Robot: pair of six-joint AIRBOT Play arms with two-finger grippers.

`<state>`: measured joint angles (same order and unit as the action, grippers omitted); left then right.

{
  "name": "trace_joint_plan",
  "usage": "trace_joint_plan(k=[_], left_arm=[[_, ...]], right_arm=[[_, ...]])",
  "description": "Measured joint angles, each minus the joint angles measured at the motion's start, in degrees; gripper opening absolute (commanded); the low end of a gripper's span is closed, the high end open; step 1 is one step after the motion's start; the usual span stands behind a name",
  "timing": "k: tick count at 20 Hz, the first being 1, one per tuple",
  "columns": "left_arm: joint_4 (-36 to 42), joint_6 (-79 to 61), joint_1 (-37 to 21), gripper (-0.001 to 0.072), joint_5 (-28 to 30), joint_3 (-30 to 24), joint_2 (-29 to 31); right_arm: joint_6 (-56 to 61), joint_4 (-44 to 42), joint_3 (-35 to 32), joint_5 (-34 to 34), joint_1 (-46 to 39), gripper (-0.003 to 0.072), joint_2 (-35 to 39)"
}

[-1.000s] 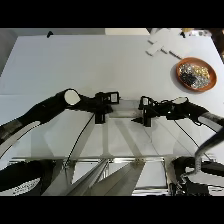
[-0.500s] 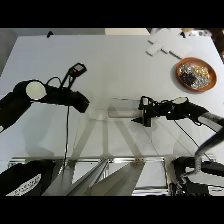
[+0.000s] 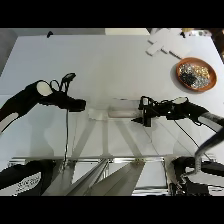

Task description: Fold the box and place the chain.

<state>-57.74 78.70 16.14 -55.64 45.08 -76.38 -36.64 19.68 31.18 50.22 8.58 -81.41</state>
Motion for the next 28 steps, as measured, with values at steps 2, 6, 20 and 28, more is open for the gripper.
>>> trace_joint_plan(k=[2, 6, 20, 28], left_arm=[[2.1, -1.2, 1.2, 0.0008, 0.0, -0.1, -2.2], [7.7, -4.5, 3.4, 0.0008, 0.4, -0.1, -4.0], [21.6, -14.1, 9.8, 0.031, 1.4, -0.1, -2.9], [23.3, -14.5, 10.0, 0.0312, 3.3, -0.1, -0.9]], right_arm=[[0.0, 0.0, 0.0, 0.0, 0.0, 0.046, 0.0], [0.0, 0.0, 0.0, 0.0, 0.0, 0.046, 0.0], [0.0, 0.0, 0.0, 0.0, 0.0, 0.046, 0.0], [0.0, 0.0, 0.0, 0.0, 0.0, 0.046, 0.0]])
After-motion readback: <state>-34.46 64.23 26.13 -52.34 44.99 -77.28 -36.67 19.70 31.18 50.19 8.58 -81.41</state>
